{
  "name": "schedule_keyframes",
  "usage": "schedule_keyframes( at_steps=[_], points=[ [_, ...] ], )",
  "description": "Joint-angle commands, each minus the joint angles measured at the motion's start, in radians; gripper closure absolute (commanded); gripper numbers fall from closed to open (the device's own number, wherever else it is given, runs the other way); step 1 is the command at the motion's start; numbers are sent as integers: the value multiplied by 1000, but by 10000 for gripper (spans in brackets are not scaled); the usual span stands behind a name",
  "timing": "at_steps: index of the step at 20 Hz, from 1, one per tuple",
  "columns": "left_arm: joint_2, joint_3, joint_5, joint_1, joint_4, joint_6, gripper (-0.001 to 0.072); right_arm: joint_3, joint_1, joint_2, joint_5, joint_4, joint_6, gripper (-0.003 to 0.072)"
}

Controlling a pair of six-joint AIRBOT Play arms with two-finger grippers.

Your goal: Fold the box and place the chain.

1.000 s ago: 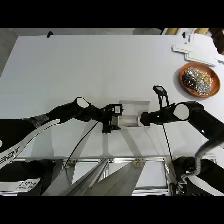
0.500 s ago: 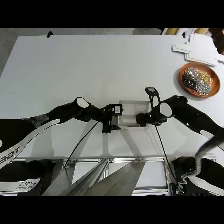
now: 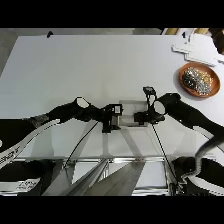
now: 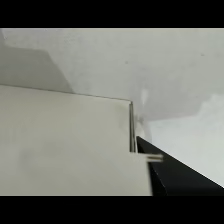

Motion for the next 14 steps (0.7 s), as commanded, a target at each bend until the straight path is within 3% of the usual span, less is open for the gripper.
schedule_keyframes(
  at_steps=[1,2,7,10,13,14],
  points=[
    [0,1,0,0,0,0,399,11,12,-32,16,-2,27,318],
    [0,1,0,0,1,0,399,11,12,-33,23,-2,27,386],
    [0,1,0,0,0,0,399,11,12,-33,23,-2,28,528],
    [0,1,0,0,0,0,399,11,12,-33,23,-2,27,671],
    [0,1,0,0,0,0,399,11,12,-33,26,-3,27,671],
    [0,1,0,0,0,0,399,11,12,-33,24,-3,27,631]
  ],
)
